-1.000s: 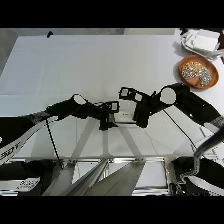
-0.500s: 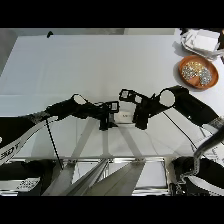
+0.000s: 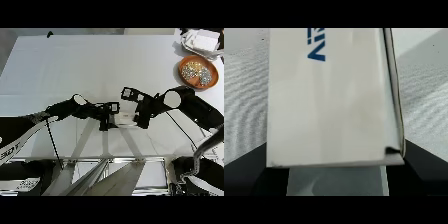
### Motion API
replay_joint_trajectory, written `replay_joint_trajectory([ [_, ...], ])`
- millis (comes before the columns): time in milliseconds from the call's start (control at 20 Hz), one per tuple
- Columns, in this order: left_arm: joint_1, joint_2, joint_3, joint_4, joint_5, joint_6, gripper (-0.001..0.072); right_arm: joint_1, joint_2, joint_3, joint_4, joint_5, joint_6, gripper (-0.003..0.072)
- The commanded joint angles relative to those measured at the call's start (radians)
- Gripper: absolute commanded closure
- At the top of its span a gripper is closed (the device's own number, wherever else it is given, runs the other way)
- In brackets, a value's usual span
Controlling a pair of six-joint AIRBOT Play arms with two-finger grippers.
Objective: Fold the box and place the chain.
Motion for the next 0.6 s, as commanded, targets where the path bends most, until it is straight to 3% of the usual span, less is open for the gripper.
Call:
replay_joint_trajectory([
  [0, 0.000, 0.000, 0.000, -0.004, 0.004, -0.002, 0.0377, 0.001, 0.041, 0.000, 0.076, -0.031, -0.011, 0.0259],
  [550, 0.000, 0.000, 0.000, -0.004, 0.004, -0.002, 0.0377, 0.001, 0.021, -0.050, 0.061, -0.071, -0.039, 0.0306],
])
